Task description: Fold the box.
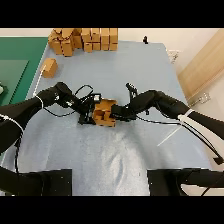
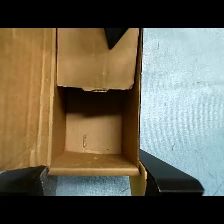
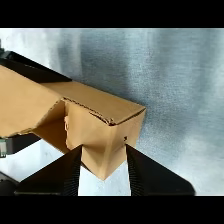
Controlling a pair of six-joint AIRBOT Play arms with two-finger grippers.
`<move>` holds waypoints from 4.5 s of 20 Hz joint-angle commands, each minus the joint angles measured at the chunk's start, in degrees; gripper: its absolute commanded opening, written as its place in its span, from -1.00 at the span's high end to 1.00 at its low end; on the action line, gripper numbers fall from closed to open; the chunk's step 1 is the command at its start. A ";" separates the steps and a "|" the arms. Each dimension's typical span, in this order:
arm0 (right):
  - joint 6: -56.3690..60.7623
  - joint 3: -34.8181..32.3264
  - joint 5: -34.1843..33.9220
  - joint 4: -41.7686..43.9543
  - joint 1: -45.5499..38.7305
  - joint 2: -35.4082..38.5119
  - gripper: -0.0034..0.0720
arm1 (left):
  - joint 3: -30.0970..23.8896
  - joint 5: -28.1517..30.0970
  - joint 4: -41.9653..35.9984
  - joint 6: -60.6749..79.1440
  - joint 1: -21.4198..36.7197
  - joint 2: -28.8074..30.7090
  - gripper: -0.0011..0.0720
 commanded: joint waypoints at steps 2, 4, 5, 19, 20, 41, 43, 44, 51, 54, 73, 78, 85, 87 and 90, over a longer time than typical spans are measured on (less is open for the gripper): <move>20.81 5.84 -2.08 -15.69 5.99 -3.17 -0.21 | 0.04 0.04 -0.04 -0.09 0.00 0.04 0.51; 24.61 8.09 -2.89 -16.70 7.74 -5.57 -0.21 | 0.04 0.02 -0.04 -0.09 0.00 0.04 0.51; 25.86 9.33 -3.28 -16.94 8.46 -6.93 -0.21 | 0.04 0.04 -0.04 -0.09 0.00 0.04 0.51; 38.66 20.76 -15.45 -26.10 12.44 -14.49 0.89 | 0.04 0.04 -0.07 -0.07 0.00 0.04 0.51; 38.66 20.94 -15.50 -26.08 12.44 -14.49 0.89 | 0.04 0.04 -0.07 -0.07 0.00 0.04 0.51; 40.06 23.96 -20.63 -31.23 13.09 -17.66 0.10 | 0.04 0.11 -0.07 -0.07 0.00 0.04 0.51; 39.87 24.81 -22.71 -31.28 13.09 -18.14 0.10 | 0.04 0.17 -0.07 -0.07 0.00 0.04 0.51; 39.89 25.24 -23.34 -31.69 13.09 -18.27 0.10 | 0.04 0.15 -0.07 -0.09 0.00 0.04 0.51; 37.24 26.64 -25.18 -33.44 12.61 -18.27 0.19 | 0.04 0.17 -0.07 -0.07 0.00 0.04 0.51; 34.29 26.64 -24.74 -33.44 12.61 -18.25 0.89 | 0.04 0.20 -0.04 -0.07 0.00 0.04 0.51; 33.48 26.75 -25.79 -30.95 12.66 -18.16 -0.08 | 0.04 0.22 1.03 -0.09 0.00 0.04 0.51; 34.62 26.75 -25.22 -32.33 12.66 -21.24 0.02 | 0.04 0.09 1.03 -0.09 0.00 0.04 0.51; 34.73 27.78 -27.12 -32.26 12.70 -21.84 0.90 | 0.04 0.04 1.01 -0.33 0.00 0.04 0.51; 34.73 28.46 -28.39 -32.30 12.72 -21.84 0.90 | 0.04 0.02 0.98 -0.52 0.00 0.04 0.51; 34.51 28.55 -29.16 -32.39 12.72 -21.97 0.90 | 0.04 0.02 1.01 -0.55 0.00 0.04 0.51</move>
